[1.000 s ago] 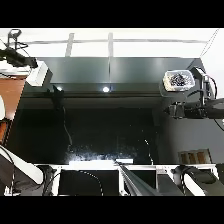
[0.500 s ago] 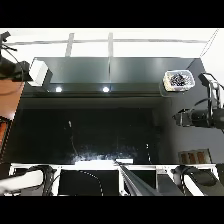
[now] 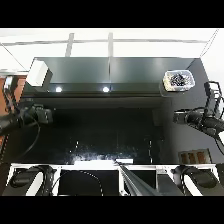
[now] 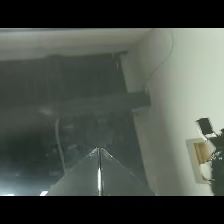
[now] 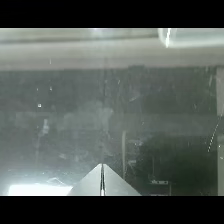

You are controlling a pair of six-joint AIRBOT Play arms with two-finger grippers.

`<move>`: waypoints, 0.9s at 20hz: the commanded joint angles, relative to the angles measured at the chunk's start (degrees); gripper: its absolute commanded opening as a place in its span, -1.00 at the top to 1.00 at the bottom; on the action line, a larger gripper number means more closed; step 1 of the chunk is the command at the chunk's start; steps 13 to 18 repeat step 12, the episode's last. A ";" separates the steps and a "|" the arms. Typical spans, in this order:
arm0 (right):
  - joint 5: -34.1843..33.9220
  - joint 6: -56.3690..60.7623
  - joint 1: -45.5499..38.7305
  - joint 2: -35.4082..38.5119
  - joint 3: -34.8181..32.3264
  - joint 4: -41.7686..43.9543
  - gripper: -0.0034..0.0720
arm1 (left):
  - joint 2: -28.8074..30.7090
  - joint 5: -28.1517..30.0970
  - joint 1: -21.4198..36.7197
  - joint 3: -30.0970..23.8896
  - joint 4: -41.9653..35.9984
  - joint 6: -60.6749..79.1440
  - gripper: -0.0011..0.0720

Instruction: Fold the box and place the chain.

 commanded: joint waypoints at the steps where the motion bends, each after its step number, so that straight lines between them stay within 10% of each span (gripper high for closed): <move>1: -1.95 0.31 0.07 0.24 -0.96 -0.55 0.86 | 7.52 1.11 -0.59 -6.25 -1.03 0.55 0.90; 18: -1.95 0.31 0.07 0.24 -0.96 -0.55 0.86 | 7.37 -2.60 -0.63 -6.25 -1.46 0.52 0.90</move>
